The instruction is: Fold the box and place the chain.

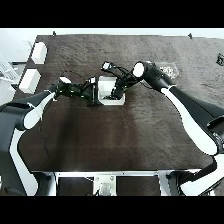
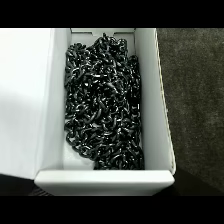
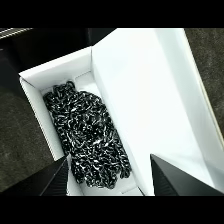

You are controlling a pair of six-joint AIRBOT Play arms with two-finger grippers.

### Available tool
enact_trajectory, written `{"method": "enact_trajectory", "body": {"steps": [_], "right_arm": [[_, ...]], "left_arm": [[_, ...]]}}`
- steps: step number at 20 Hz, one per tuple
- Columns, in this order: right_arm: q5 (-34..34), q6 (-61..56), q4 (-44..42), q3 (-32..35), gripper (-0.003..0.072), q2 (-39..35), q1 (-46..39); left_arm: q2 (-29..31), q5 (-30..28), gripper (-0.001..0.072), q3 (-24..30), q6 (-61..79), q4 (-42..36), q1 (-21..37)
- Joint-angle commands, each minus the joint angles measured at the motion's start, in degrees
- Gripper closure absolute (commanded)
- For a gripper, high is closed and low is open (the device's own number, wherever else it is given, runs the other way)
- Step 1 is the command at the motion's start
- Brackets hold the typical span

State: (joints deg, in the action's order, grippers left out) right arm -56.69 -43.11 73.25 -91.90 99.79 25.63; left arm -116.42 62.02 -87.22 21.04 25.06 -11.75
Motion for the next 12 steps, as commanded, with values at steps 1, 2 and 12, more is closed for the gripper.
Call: {"method": "enact_trajectory", "body": {"steps": [1,2,12], "right_arm": [[-0.5,-0.9,-0.1,0.2,0.0125,-0.5,0.0],[-1.3,-1.5,-0.2,0.2,0.0125,-1.8,-0.1],[3.9,-0.9,-15.0,0.2,0.0616,-11.2,-13.2]], "left_arm": [[0.0,0.0,0.0251,0.0,0.0,0.0,0.0],[0.0,0.0,0.0252,0.0,0.0,0.0,0.0],[0.0,0.0,0.0251,0.0,0.0,0.0,0.0]]}}
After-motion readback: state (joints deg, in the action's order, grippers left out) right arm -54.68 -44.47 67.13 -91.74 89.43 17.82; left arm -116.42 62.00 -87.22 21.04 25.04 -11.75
